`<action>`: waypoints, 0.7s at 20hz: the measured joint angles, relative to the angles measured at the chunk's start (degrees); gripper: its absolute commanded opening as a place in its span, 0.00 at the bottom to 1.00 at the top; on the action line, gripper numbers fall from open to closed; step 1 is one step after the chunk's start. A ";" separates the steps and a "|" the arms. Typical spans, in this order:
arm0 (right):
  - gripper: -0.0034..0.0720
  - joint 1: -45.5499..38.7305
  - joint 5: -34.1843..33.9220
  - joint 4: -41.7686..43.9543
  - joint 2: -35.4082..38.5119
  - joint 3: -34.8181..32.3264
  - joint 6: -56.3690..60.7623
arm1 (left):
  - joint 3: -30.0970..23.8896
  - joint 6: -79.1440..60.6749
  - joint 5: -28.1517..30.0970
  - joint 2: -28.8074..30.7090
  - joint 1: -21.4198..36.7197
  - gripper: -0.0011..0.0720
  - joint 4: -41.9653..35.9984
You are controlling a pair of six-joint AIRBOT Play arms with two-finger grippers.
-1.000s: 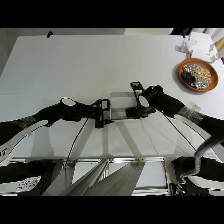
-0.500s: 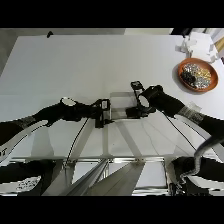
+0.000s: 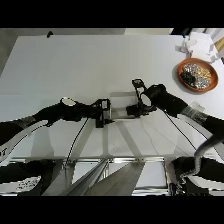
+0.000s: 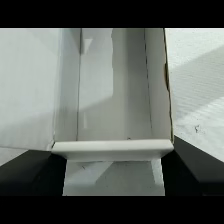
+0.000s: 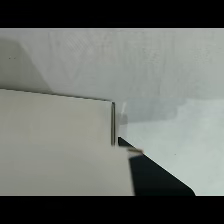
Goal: Fold the box and place the chain.
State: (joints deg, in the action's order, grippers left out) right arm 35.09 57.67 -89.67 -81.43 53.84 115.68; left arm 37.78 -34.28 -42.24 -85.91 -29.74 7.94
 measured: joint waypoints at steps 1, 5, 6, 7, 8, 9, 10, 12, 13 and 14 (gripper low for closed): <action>0.24 -0.04 -0.17 0.04 0.07 0.02 0.00 | 0.00 0.00 0.00 0.00 0.00 0.03 0.00; 0.06 -0.26 -0.61 0.04 0.17 0.02 0.42 | 0.00 0.28 0.04 0.00 0.00 0.03 -0.15; 0.06 -0.26 -0.66 -0.04 0.17 0.02 0.37 | 0.00 0.26 0.11 0.00 0.00 0.03 -0.17; 0.06 -0.26 -0.66 -0.07 0.17 0.02 0.26 | 0.00 0.24 0.09 0.00 0.00 0.03 -0.13; 0.06 -0.26 -0.74 -0.15 0.17 0.02 0.13 | 0.00 0.22 0.09 0.00 0.00 0.03 -0.15; 0.11 -0.26 -0.76 -0.22 0.17 0.02 0.02 | 0.00 0.20 0.09 0.00 0.00 0.03 -0.13; 0.25 -0.26 -0.72 -0.35 0.17 0.02 -0.28 | 0.00 0.09 0.09 0.00 0.00 0.03 -0.09; 0.47 -0.24 -0.35 -0.61 0.17 0.00 -0.68 | 0.00 -0.15 -0.07 0.00 0.00 0.03 0.22; 0.47 -0.24 -0.31 -0.76 0.20 0.02 -0.70 | 0.00 -0.15 -0.04 0.00 0.00 0.03 0.13; 0.47 -0.26 -0.15 -0.68 0.31 0.02 -0.76 | 0.00 -0.13 -0.04 0.00 0.00 0.03 0.13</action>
